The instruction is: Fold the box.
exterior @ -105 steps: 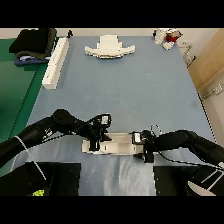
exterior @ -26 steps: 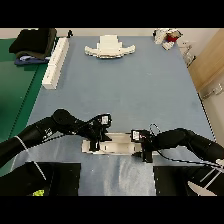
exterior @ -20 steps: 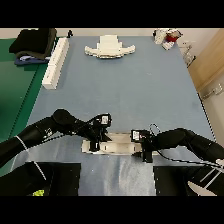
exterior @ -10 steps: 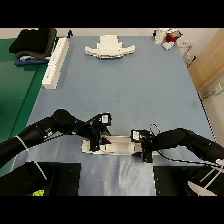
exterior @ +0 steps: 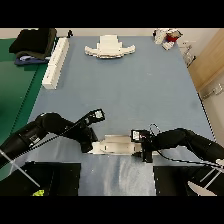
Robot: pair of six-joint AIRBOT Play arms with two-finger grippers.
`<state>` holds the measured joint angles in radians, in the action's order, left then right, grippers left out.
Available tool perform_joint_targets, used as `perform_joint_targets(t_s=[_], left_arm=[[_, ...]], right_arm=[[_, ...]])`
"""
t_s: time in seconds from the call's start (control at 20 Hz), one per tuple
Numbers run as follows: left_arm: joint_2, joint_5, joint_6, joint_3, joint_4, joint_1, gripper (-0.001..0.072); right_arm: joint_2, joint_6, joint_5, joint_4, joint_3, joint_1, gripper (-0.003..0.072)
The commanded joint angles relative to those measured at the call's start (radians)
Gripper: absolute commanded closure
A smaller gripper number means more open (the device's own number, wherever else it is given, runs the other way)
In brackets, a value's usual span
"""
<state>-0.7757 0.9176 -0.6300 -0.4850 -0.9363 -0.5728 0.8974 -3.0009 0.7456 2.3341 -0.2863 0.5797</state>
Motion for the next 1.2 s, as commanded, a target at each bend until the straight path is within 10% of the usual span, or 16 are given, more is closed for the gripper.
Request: perform_joint_targets(t_s=[0.0, 0.3, 1.15], left_arm=[[0.087, 0.171, -0.348, -0.001, -0.072, -0.001, 0.0665], [-0.036, 0.057, -0.380, 0.026, 0.543, -0.076, 0.0665], [-0.449, -0.144, -0.444, -0.127, 0.517, 0.037, 0.0667]], right_arm=[[-0.001, 0.000, 0.000, 0.000, -0.001, 0.000, 0.0174], [-0.001, 0.000, 0.000, 0.000, -0.001, 0.000, 0.0173], [-0.001, 0.000, 0.000, 0.000, -0.001, 0.000, 0.0173]])
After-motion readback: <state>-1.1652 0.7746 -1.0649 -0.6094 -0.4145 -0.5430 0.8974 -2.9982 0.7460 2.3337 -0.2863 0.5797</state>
